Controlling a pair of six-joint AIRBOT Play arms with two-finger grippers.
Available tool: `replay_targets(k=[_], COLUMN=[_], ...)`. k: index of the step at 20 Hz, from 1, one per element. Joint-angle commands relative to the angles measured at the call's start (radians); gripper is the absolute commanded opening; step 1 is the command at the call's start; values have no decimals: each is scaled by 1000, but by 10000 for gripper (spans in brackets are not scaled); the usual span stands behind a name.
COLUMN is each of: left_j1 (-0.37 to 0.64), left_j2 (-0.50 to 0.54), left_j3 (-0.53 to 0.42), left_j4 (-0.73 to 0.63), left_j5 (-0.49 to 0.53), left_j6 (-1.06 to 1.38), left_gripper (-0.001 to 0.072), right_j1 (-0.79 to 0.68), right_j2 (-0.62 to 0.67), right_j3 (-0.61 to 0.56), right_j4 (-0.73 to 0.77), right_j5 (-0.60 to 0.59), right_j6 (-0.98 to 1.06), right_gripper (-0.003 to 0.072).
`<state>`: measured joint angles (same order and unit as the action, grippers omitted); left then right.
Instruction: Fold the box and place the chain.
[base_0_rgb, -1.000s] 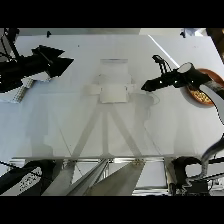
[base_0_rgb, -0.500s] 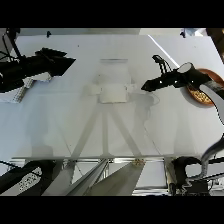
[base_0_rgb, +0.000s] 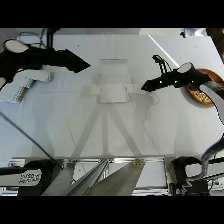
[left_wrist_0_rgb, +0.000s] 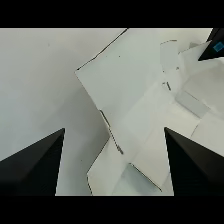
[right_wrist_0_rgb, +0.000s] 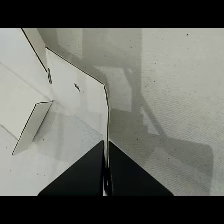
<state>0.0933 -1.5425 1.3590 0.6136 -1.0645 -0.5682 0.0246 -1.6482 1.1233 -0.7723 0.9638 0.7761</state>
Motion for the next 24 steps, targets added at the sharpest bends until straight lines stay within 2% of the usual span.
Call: replay_targets(k=[1,4,6,8,12,14,16,19,23,24], left_j1=[-34,-63,-95,-130,-188,-206,-218,-220,-220,-220], left_j2=[-170,-255,-290,-320,-341,-344,-344,-344,-344,-344], left_j3=[156,220,235,252,256,256,256,256,256,256], left_j4=[98,99,97,104,107,122,167,196,196,196], left_j5=[-82,-30,35,54,202,224,207,93,5,-8], left_j6=[-117,-111,-113,-112,-119,-122,-137,-124,-61,-51], left_gripper=[697,697,697,697,696,696,694,692,613,559], right_j1=[1,1,1,1,1,1,1,1,1,1], right_j2=[-1,-1,-1,-1,-1,-1,-1,-1,-1,-1], right_j3=[0,0,0,0,0,0,0,0,0,0], right_j4=[0,0,0,0,0,0,0,0,0,0], right_j5=[0,0,0,0,0,0,0,0,0,0], right_j6=[0,0,0,0,0,0,0,0,0,0], right_gripper=[14,14,14,14,14,14,14,14,14,14])
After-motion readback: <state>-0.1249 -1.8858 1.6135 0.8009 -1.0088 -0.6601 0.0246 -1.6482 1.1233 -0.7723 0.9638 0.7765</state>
